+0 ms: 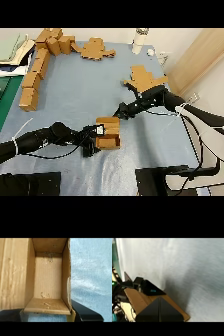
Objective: Fold the box.
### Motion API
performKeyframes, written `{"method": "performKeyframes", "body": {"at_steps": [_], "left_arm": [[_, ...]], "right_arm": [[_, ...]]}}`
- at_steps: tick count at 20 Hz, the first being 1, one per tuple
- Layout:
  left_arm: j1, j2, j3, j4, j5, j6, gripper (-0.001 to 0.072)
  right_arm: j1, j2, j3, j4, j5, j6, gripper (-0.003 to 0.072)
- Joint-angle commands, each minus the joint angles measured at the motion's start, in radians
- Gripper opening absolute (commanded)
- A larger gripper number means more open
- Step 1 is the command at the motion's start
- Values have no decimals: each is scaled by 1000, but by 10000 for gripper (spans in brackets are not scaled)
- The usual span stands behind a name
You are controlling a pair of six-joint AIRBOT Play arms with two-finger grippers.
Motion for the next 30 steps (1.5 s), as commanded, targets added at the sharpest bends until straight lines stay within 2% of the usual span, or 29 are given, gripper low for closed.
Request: {"method": "performKeyframes", "body": {"at_steps": [1, 3, 8, 15, 21, 26, 28, 29, 30], "left_arm": [[0, 0, 0, 0, 0, 0, 608], [0, 0, 0, 0, 0, 0, 608], [1, 0, 0, 0, 0, 0, 608], [0, 0, 0, 0, 0, 0, 607], [1, 0, 0, 0, 0, 0, 608], [1, 0, 0, 0, 0, 0, 608], [0, 0, 0, 0, 0, 0, 608], [1, 0, 0, 0, 0, 0, 607], [1, 0, 0, 0, 0, 0, 607]], "right_arm": [[52, 39, -31, 26, -49, -143, 2], [85, 111, -82, -32, -28, -160, 2], [233, 334, -234, -165, 179, -189, 3], [518, 597, -349, -516, 558, -188, 3], [711, 678, -451, -718, 738, -188, 4], [809, 703, -466, -824, 739, -188, 5], [811, 698, -466, -825, 711, -183, 42], [811, 694, -466, -827, 710, -183, 236], [811, 690, -466, -846, 710, -184, 323]]}}
